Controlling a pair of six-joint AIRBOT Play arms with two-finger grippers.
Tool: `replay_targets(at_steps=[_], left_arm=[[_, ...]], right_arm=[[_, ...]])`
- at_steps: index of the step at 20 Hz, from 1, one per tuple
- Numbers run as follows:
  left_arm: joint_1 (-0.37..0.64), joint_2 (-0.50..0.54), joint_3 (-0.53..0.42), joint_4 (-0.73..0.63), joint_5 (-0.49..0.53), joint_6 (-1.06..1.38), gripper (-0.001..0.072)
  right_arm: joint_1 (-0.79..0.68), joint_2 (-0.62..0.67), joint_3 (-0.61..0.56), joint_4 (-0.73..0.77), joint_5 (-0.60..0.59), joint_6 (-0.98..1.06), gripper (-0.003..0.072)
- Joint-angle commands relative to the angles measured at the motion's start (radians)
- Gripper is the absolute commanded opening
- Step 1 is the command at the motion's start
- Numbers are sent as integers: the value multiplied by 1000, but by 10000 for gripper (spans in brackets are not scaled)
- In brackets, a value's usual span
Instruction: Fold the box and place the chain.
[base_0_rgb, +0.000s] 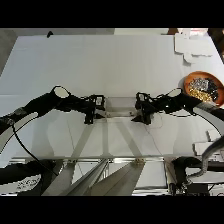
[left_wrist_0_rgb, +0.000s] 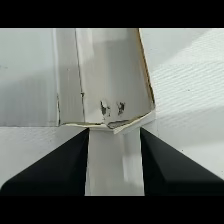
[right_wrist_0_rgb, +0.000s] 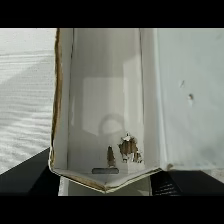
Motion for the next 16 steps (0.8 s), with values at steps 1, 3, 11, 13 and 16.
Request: replay_targets(at_steps=[1,3,11,13,16], left_arm=[[0,-1,0,-42,0,26,330],[0,-1,0,-56,2,64,329],[-12,-16,0,-57,9,82,152],[-23,-16,0,-60,6,82,32],[-29,-18,0,-65,1,82,40]], right_arm=[[1,-1,0,0,0,0,431],[1,-1,0,0,0,0,431],[1,-1,0,0,0,0,431],[1,-1,0,0,0,0,431],[1,-1,0,0,0,0,431]])
